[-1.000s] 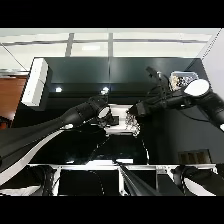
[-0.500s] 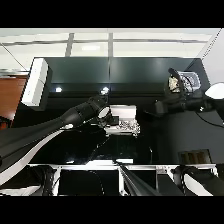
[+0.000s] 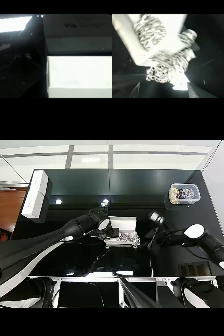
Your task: Fold the box and place the chain.
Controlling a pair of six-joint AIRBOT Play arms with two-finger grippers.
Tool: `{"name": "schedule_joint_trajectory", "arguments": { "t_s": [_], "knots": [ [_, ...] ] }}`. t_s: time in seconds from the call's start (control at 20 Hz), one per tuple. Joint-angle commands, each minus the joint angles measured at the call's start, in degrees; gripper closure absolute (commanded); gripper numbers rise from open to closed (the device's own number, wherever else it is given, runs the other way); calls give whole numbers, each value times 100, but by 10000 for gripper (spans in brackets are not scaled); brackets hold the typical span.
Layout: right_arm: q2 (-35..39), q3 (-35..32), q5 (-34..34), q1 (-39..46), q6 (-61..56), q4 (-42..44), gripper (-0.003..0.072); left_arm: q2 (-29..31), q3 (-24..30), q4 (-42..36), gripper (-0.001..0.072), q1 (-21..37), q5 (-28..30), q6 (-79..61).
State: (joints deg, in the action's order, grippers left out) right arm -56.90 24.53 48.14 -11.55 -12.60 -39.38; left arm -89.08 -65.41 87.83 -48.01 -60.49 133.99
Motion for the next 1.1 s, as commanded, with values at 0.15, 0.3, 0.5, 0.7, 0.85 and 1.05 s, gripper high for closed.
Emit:
{"name": "schedule_joint_trajectory", "arguments": {
  "t_s": [0.15, 0.3, 0.5, 0.7, 0.85, 1.05],
  "knots": [
    [-354, -223, -1014, -501, 1757, 275, -23, 2, -4, -2, 680, 2, -2, 0],
    [-533, -223, -981, -498, 2096, 280, -23, 2, -4, -2, 680, 0, -2, 0],
    [-741, -197, -1193, -522, 2330, 400, -23, 2, -4, -2, 680, 2, 0, 0],
    [-741, -195, -1353, -525, 2339, 516, -21, 2, -4, -2, 680, 2, 0, 0],
    [-741, -195, -1366, -525, 2334, 525, 430, 2, -4, -2, 680, 0, -2, 0],
    [-684, -181, -1366, -518, 1705, 437, 672, 2, -4, -2, 680, 2, 0, 0]
  ]
}}
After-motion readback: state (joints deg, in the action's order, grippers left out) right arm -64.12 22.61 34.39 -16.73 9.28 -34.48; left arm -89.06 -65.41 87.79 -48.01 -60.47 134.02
